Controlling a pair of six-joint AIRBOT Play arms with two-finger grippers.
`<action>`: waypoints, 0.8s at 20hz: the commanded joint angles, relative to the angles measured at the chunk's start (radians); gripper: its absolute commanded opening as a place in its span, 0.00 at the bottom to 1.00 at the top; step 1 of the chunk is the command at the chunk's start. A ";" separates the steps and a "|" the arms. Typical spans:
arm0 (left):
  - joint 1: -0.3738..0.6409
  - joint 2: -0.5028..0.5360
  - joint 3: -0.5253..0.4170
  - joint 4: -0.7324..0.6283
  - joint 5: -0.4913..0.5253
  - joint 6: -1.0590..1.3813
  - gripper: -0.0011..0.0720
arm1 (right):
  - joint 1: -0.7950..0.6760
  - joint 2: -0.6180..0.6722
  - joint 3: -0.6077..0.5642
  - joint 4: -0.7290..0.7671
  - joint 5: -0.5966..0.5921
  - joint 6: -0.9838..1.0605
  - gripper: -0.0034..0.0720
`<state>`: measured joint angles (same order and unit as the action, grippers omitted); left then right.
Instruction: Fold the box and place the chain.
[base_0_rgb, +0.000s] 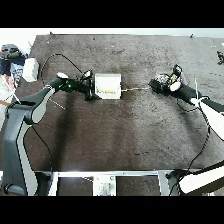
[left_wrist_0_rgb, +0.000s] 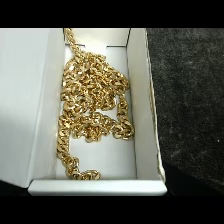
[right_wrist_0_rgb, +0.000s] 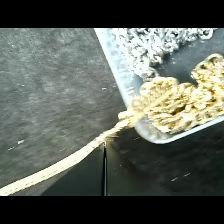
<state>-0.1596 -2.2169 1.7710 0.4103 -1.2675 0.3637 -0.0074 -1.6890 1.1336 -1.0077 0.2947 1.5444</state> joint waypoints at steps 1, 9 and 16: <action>0.000 0.000 0.000 0.000 0.000 0.000 0.55 | 0.044 0.098 0.001 0.017 0.094 -0.090 0.06; 0.000 0.000 0.000 0.000 0.000 0.000 0.55 | 0.138 0.366 -0.021 -0.220 0.165 0.047 0.46; 0.000 0.000 0.000 0.000 0.000 0.000 0.55 | -0.014 0.125 -0.071 -0.183 0.031 0.058 0.44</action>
